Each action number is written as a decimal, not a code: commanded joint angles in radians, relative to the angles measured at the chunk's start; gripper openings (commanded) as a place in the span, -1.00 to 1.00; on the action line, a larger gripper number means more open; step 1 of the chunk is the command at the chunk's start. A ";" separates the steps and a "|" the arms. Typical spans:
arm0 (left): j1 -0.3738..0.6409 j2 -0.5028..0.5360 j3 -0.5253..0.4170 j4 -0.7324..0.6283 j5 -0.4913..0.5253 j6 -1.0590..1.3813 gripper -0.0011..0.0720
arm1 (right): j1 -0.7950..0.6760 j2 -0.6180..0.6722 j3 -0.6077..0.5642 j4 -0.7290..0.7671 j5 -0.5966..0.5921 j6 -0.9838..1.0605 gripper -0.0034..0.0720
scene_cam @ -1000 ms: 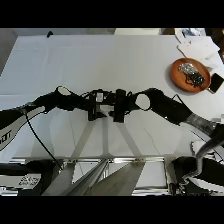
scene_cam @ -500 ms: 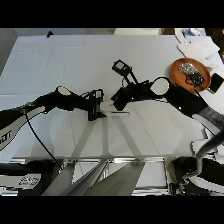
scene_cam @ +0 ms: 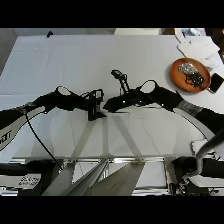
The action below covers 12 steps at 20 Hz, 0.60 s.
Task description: Fold the box and place the chain.
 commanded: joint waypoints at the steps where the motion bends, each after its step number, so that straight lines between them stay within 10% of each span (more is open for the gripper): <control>1: 0.000 0.000 0.000 0.000 0.000 -0.001 -0.27 | 0.011 -0.037 0.000 0.011 0.019 0.005 -0.88; 12: 0.000 0.000 0.000 0.000 0.000 -0.001 -0.27 | 0.055 -0.035 0.000 -0.012 0.021 0.011 -0.88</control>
